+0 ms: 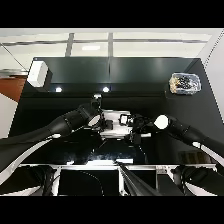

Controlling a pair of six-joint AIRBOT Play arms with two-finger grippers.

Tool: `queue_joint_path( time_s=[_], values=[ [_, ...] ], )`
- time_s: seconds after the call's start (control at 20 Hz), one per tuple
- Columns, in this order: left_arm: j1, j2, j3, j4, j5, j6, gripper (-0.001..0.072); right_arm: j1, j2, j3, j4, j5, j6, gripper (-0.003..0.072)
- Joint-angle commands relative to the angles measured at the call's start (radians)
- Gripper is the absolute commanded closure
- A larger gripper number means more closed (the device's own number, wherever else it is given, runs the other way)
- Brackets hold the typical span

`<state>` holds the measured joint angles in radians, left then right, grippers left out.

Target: Fold the box and place the chain.

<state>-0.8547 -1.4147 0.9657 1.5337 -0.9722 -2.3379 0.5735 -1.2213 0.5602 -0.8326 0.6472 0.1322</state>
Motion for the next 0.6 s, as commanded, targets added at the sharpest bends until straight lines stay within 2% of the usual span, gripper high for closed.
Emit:
queue_joint_path(
  time_s=[0.0,0.1,0.25,0.45,0.55],
  values=[
    [0.001,0.0,0.001,-0.001,-0.019,0.008,0.068,0.0,0.047,0.0,-0.048,0.021,0.019,-0.0031],
    [0.002,0.0,0.001,0.004,-0.037,0.007,0.0683,-0.007,0.109,0.0,-0.147,0.044,0.068,-0.003],
    [0.001,0.0,0.001,0.033,-0.069,0.007,0.0683,-0.058,0.179,0.0,-0.27,0.146,0.087,-0.0029],
    [0.001,0.0,0.001,0.034,-0.058,0.007,0.0683,-0.106,0.18,0.0,-0.23,0.18,0.079,-0.0021],
    [0.001,0.0,0.001,0.033,-0.05,0.007,0.0682,-0.106,0.164,0.0,-0.109,0.18,0.02,-0.0021]
  ],
)
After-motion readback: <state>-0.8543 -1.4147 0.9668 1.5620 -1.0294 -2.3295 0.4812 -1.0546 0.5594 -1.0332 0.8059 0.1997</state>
